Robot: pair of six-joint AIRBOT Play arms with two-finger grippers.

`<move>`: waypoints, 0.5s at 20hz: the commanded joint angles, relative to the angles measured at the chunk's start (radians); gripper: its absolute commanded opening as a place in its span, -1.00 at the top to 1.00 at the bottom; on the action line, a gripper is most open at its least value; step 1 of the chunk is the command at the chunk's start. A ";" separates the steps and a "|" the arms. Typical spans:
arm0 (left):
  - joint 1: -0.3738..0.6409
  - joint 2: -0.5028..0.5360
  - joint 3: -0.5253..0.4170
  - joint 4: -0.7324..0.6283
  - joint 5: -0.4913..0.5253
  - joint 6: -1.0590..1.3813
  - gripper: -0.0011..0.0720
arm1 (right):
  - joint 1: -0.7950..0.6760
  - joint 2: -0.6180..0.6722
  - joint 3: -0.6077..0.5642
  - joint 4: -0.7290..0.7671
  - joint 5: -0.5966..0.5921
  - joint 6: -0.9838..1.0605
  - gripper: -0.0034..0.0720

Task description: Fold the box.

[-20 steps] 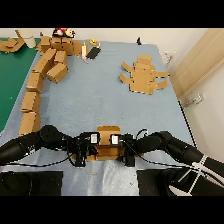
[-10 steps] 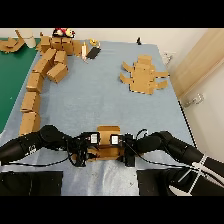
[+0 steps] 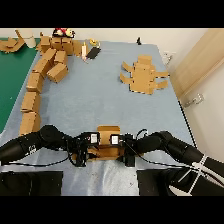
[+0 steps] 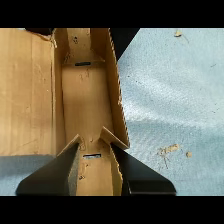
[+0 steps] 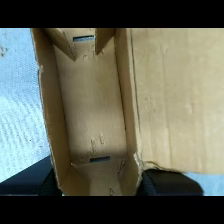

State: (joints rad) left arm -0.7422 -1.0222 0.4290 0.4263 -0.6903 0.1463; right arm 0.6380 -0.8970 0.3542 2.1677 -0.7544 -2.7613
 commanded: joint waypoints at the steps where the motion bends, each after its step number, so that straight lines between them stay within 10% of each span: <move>1: 0.000 0.000 0.000 0.002 0.000 0.000 0.12 | 0.000 0.000 0.000 0.001 0.002 0.000 -0.29; 3: 0.000 0.000 0.000 0.021 -0.001 -0.009 0.32 | 0.000 0.000 0.000 0.001 0.002 0.000 -0.29; 4: 0.000 0.000 0.000 0.032 -0.003 -0.014 0.96 | 0.000 0.000 0.000 0.001 0.002 0.000 -0.29; 10: 0.000 0.057 0.000 0.147 -0.002 -0.214 0.94 | 0.000 0.000 0.000 0.001 0.002 0.000 -0.29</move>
State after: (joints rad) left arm -0.7425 -0.9989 0.4290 0.4923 -0.6937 0.0647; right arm 0.6380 -0.8970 0.3542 2.1689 -0.7521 -2.7590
